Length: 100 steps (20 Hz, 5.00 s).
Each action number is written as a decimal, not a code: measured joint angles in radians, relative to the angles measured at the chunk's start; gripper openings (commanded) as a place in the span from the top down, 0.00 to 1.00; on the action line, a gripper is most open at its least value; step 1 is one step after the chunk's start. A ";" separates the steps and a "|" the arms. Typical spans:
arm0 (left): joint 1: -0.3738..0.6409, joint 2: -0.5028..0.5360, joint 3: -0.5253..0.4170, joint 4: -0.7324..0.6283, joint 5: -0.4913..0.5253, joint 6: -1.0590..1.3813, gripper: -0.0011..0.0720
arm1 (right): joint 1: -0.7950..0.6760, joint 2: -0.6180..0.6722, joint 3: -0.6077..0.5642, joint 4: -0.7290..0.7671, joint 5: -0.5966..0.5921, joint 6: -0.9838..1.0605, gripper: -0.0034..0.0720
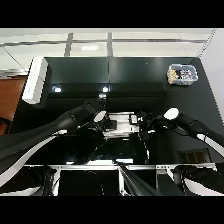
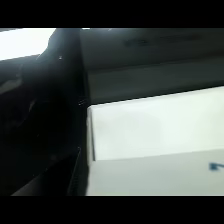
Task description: Fold the box and place the chain.
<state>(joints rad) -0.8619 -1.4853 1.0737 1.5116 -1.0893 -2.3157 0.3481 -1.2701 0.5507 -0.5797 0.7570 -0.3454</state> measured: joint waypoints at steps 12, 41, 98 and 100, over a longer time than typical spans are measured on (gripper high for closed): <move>-0.010 -0.025 0.009 0.013 -0.019 -0.118 0.61 | 0.000 0.000 0.000 0.000 0.000 0.000 0.70; -0.010 -0.026 0.020 0.018 0.005 -0.119 0.95 | 0.000 0.000 0.000 0.000 0.000 0.001 0.70; -0.005 -0.026 0.022 0.017 0.013 -0.066 0.95 | -0.650 0.261 0.010 -0.401 0.343 1.526 0.94; -0.005 -0.026 0.022 0.017 0.013 -0.066 0.95 | -0.710 0.219 -0.035 -0.320 0.383 1.532 0.94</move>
<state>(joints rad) -0.8665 -1.5108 1.0954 1.5284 -1.0767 -2.3817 -0.3622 -1.0515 0.5156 -0.8993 1.1404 1.1862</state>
